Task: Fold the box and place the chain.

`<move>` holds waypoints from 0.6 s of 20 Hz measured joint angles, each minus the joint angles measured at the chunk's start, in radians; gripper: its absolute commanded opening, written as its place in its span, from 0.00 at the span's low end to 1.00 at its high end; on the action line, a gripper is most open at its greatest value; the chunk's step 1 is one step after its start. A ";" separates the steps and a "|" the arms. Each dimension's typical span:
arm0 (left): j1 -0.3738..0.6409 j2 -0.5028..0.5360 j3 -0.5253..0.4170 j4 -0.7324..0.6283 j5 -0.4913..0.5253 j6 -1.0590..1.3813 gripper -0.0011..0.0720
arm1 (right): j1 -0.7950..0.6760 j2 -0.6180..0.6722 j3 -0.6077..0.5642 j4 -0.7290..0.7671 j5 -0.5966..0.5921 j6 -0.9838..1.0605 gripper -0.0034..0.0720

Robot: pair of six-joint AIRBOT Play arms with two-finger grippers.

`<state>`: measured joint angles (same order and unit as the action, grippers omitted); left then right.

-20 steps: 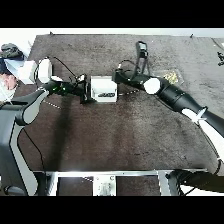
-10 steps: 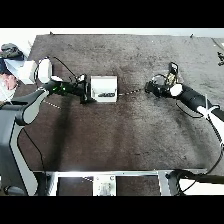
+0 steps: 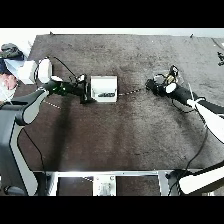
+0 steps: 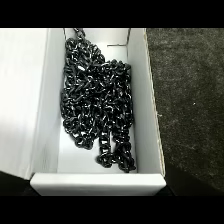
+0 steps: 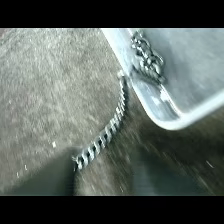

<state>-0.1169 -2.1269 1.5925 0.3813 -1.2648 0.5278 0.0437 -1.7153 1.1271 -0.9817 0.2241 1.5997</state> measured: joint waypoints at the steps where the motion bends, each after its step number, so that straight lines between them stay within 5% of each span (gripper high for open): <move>1: 0.000 0.000 0.000 0.000 0.000 0.000 0.77 | 0.000 -0.019 0.018 0.016 0.000 0.001 0.06; 6: 0.000 0.000 0.000 0.000 0.000 0.000 0.77 | 0.049 0.014 0.054 0.058 0.039 -0.060 0.06; 12: 0.000 0.000 0.000 0.000 0.000 0.000 0.77 | 0.222 0.290 0.062 0.069 0.095 -0.209 0.06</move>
<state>-0.1169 -2.1269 1.5925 0.3813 -1.2648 0.5278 0.2653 -1.4254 1.1889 -0.9131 0.3187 1.3907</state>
